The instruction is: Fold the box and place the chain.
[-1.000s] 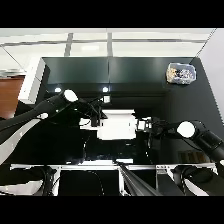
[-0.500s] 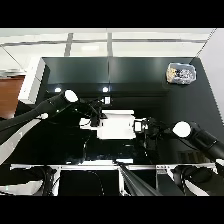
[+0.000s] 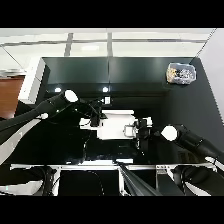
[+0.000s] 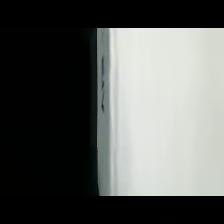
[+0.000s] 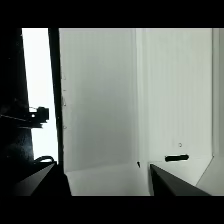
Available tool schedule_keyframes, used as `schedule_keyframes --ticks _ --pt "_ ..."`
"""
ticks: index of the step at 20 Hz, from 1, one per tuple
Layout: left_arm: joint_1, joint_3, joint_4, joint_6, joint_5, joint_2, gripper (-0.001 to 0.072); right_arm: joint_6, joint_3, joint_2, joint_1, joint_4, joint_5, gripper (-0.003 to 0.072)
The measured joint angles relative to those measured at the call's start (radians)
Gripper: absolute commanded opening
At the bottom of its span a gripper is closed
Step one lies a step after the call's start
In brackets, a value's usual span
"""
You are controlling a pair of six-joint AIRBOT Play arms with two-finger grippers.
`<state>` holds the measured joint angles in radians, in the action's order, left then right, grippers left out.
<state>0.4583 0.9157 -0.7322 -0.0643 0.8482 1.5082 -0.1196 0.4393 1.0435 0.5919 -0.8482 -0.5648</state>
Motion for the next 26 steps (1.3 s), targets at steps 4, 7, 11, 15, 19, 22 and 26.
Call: schedule_keyframes --ticks 4,7,11,15,19,22,26 --pt "0.0 0.0 0.0 0.0 -0.001 0.0 0.0026 0.001 0.049 0.009 -0.035 0.003 -0.001 0.0669" --pt "0.0 0.0 0.0 0.0 0.0 0.0 0.0026 0.012 0.097 0.012 -0.082 0.007 -0.002 0.0669" --pt "0.0 0.0 0.0 0.001 0.0 0.0 0.0026 0.082 0.134 0.014 -0.133 0.068 -0.018 0.0669" --pt "0.0 0.0 0.0 0.002 0.0 0.0 0.0026 0.131 0.144 0.025 -0.183 0.109 -0.031 0.0669" --pt "0.0 0.0 0.0 0.001 0.0 0.0 0.0026 0.256 0.146 0.063 -0.227 0.223 -0.075 0.0669" --pt "0.0 0.0 0.0 0.0 0.0 0.0 0.0026 0.372 0.147 0.107 -0.239 0.324 -0.108 0.0669" --pt "0.0 0.0 0.0 0.0 0.001 0.0 0.0026 0.46 0.148 0.158 -0.245 0.378 -0.142 0.0668"
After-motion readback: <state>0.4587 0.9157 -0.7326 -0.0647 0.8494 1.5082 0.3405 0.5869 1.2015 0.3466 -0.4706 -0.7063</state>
